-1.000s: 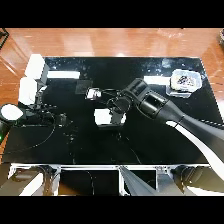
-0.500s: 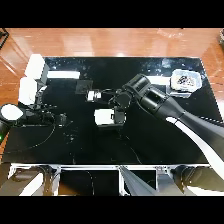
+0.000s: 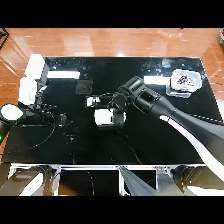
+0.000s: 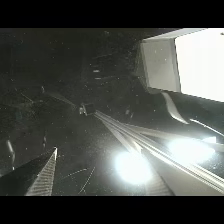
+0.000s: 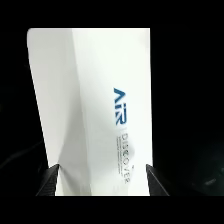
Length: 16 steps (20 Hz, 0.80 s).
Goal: Fold the box and place the chain.
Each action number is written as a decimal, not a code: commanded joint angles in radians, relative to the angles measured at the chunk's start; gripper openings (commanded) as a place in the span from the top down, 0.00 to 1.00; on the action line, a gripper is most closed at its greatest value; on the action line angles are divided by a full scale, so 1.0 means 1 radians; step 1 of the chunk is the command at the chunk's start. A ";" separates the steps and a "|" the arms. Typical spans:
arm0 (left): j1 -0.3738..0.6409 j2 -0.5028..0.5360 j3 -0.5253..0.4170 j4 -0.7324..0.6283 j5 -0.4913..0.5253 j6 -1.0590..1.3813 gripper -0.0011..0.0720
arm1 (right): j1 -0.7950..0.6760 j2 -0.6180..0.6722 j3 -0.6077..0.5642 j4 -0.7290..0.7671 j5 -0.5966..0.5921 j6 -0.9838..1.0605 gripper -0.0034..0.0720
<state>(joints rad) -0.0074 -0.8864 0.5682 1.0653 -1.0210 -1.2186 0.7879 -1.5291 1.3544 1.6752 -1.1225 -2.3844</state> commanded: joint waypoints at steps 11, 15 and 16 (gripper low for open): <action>0.001 -0.001 0.000 0.000 0.000 0.000 0.14 | 0.010 -0.006 0.001 0.056 -0.052 0.074 0.13; 0.001 -0.001 0.000 0.000 0.000 0.001 0.14 | 0.051 -0.005 0.001 -0.042 -0.013 0.150 0.13; 0.001 -0.001 0.000 0.000 0.000 0.001 0.14 | 0.059 -0.005 0.001 -0.058 -0.006 0.152 0.13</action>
